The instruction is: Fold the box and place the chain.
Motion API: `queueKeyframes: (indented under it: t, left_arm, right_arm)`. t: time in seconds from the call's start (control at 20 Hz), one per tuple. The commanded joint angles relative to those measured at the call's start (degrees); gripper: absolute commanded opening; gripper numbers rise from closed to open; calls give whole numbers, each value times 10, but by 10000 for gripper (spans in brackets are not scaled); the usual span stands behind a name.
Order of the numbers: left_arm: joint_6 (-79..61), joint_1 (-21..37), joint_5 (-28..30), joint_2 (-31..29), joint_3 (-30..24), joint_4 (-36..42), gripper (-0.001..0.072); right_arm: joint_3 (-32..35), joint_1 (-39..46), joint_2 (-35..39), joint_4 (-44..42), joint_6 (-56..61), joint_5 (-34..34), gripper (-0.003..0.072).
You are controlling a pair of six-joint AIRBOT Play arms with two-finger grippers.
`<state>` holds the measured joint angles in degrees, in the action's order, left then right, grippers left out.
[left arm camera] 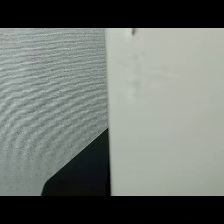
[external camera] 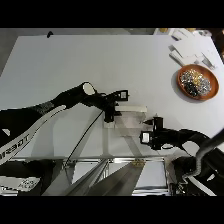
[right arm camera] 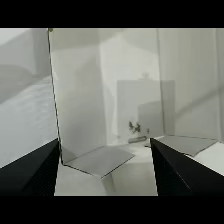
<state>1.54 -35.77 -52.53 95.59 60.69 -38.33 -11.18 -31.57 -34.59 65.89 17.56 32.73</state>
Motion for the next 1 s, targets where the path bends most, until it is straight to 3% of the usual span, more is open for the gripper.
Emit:
queueKeyframes:
  t: [0.0,0.45,0.7,0.75,0.95]
  left_arm:
    - [0,0,0,0,0,0,9]
    - [0,0,0,0,0,0,9]
    - [0,0,0,0,0,0,9]
    - [0,0,0,0,0,0,9]
    - [0,0,0,0,0,0,9]
  right_arm:
    - [-37,33,-25,-12,-1,9,595]
    - [-88,115,-83,-30,-5,29,597]
    - [-88,160,-98,-161,-172,75,612]
    - [-88,171,-109,-178,-187,77,656]
    - [-89,220,-150,-225,-229,92,676]
